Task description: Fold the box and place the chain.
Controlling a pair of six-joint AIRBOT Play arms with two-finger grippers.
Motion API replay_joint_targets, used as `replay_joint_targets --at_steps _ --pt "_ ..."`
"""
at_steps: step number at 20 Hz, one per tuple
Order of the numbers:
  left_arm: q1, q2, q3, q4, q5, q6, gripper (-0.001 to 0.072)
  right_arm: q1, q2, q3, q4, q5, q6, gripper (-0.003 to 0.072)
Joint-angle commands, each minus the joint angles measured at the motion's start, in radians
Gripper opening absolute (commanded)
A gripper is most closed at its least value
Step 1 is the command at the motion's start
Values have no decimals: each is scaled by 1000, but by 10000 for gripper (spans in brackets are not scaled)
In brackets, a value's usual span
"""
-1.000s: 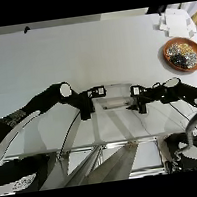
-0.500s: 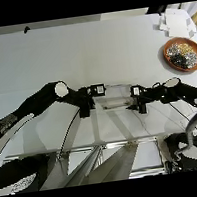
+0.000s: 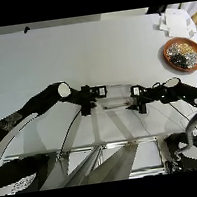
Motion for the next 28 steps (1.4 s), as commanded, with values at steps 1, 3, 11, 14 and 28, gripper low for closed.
replay_joint_targets --at_steps 1,3,11,14,28 --pt "-29 -13 1 -60 16 58 226 1 0 0 0 0 0 417" --pt "-50 -14 1 -64 15 73 200 1 0 0 0 0 0 417" --pt "-59 -16 1 -79 42 72 199 1 0 0 0 0 0 417" --pt "-67 -17 1 -84 66 69 198 1 0 0 0 0 0 417" --pt "-97 -29 1 -123 106 64 205 1 0 0 0 0 0 417"
